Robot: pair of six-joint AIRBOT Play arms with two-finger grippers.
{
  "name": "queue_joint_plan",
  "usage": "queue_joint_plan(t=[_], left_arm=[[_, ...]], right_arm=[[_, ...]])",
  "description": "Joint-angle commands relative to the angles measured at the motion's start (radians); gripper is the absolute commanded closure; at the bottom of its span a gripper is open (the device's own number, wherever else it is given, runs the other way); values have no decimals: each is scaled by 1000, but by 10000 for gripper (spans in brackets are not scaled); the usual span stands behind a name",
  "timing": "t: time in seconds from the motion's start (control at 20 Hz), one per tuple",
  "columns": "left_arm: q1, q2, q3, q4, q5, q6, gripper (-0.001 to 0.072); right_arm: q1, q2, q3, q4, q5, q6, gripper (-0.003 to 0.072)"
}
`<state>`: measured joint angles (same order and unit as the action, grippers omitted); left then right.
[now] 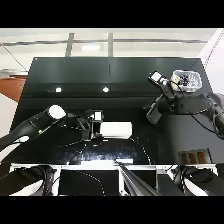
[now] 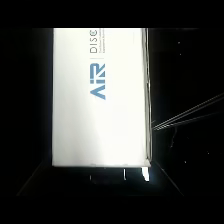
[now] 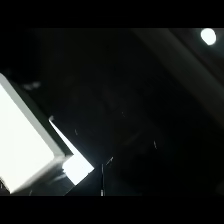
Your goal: Fold the box and place the chain.
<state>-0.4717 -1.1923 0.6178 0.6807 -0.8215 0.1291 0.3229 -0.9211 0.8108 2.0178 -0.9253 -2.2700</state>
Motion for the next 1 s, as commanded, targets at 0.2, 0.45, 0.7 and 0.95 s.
queue_joint_plan(t=[0.2, 0.45, 0.7, 0.95], left_arm=[[-27, 112, 42, 103, -49, -334, -11], [-121, 59, 100, 89, 20, -340, -11], [-180, -72, 161, 39, 42, -332, -11], [-217, -118, 194, -1, 44, -310, -11]], right_arm=[[-55, 14, 4, -11, -64, 65, 663], [-55, 14, 3, -6, -93, 113, 663], [-55, 13, 3, 16, -92, 117, 664], [-55, 14, 3, 16, -93, 117, 664]])
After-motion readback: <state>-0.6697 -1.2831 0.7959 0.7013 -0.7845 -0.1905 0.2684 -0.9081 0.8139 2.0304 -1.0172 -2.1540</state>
